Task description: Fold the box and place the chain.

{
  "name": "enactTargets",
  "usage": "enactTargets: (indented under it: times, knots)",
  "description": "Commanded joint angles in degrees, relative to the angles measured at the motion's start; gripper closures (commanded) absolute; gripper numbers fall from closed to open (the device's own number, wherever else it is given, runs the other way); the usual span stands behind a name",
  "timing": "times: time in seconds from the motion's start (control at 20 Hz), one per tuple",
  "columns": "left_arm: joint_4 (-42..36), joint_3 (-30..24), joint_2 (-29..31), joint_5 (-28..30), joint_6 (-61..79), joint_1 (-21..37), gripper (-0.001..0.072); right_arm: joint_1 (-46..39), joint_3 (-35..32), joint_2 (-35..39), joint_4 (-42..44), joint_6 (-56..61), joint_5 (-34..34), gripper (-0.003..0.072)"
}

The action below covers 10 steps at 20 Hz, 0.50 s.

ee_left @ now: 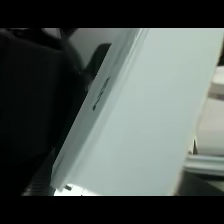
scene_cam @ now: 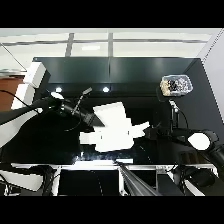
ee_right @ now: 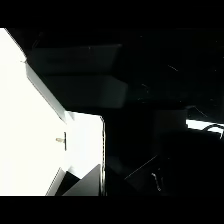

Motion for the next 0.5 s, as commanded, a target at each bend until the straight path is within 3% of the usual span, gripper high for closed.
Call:
enactTargets:
  times: [0.0,0.05,0.15,0.25,0.35,0.45]
  knots:
    - [6.3,0.8,-0.8,-0.9,0.3,-0.2,0.0115,0.0,0.0,0.0,-0.3,0.0,0.0,0.0659]
    - [6.4,0.8,-0.8,-0.9,0.3,-0.2,0.0122,0.0,0.0,0.0,-0.3,0.0,-0.1,0.0659]
    - [6.4,0.8,-0.7,-0.9,0.4,-0.2,0.0217,0.0,0.0,0.0,-0.3,0.0,-0.1,0.0659]
    - [6.5,0.8,-0.7,-0.6,0.4,-0.2,0.0241,0.0,0.0,0.0,-0.3,0.0,-0.2,0.0659]
    - [6.0,0.8,-0.8,-0.5,0.9,-0.3,0.0360,0.0,0.0,0.0,-0.3,0.0,-0.3,0.0659]
    - [3.5,0.8,-0.8,-0.5,2.1,-0.6,0.0382,0.0,0.0,0.0,-0.2,0.0,-0.6,0.0659]
